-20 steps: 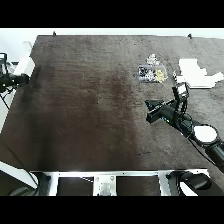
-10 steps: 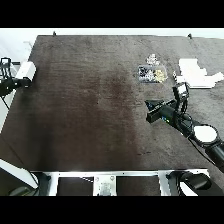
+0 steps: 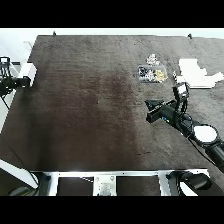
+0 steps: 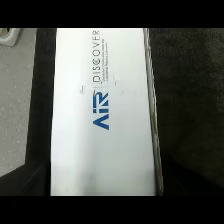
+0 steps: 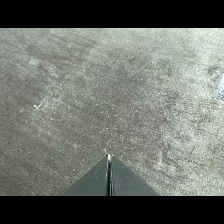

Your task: Fold the box and place the chain.

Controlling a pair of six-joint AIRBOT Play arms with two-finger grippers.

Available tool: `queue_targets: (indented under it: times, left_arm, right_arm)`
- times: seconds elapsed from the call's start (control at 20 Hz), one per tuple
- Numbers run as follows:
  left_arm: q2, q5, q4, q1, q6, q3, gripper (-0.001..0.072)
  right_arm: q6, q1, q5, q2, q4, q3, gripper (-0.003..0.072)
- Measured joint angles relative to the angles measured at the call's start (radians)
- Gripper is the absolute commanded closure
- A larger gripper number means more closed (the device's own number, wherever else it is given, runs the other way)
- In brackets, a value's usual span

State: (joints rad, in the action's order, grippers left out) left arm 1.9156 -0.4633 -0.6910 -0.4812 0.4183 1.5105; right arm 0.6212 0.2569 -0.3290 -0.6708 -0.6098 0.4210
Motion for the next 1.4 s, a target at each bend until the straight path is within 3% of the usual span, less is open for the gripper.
queue_targets:
  times: [0.05,0.1,0.15,0.2,0.25,0.3,0.4,0.6,0.75,0.9,1.1,1.4]
  left_arm:
    - [-0.009,-0.004,-0.006,0.0,0.0,0.0,-0.0008]
    - [-0.022,-0.009,-0.014,0.0,0.0,0.001,-0.0008]
    - [-0.039,-0.011,-0.021,0.0,0.0,0.001,-0.0007]
    - [-0.056,-0.013,-0.028,0.0,0.0,0.001,-0.0006]
    - [-0.076,-0.019,-0.035,0.0,0.0,0.001,-0.0005]
    - [-0.103,-0.024,-0.038,0.0,0.0,0.001,0.0065]
    - [-0.163,-0.047,-0.039,0.0,0.0,0.001,0.0673]
    - [-0.292,-0.134,0.0,0.0,-0.01,0.001,0.0694]
    - [-0.389,-0.214,0.131,0.006,-0.1,-0.016,0.0695]
    - [-0.519,-0.251,0.272,0.049,-0.245,-0.092,0.0695]
    - [-0.749,-0.203,0.432,0.156,-0.455,-0.322,0.0695]
    - [-1.108,-0.151,0.772,0.299,-0.783,-0.795,0.0695]
  right_arm:
    - [0.001,0.0,0.0,0.0,0.0,0.0,0.047]
    - [0.0,0.0,0.0,0.0,0.0,0.0,0.0411]
    - [0.0,0.0,0.0,0.0,0.0,0.0,0.041]
    - [0.0,0.0,0.0,0.0,0.0,0.0,0.0425]
    - [0.0,0.0,0.0,0.0,0.0,0.0,0.0547]
    - [0.0,0.0,0.0,0.001,0.0,0.0,0.0679]
    - [0.0,0.0,0.003,0.009,0.0,0.0,0.0681]
    - [0.0,0.0,0.061,0.045,0.0,0.0,0.0681]
    - [0.0,0.0,0.126,0.08,0.0,0.0,0.0682]
    - [0.0,-0.002,0.169,0.113,-0.003,0.0,0.0683]
    - [-0.001,-0.021,0.192,0.146,-0.014,-0.002,0.0685]
    - [-0.002,-0.061,0.212,0.304,-0.038,-0.065,0.0684]
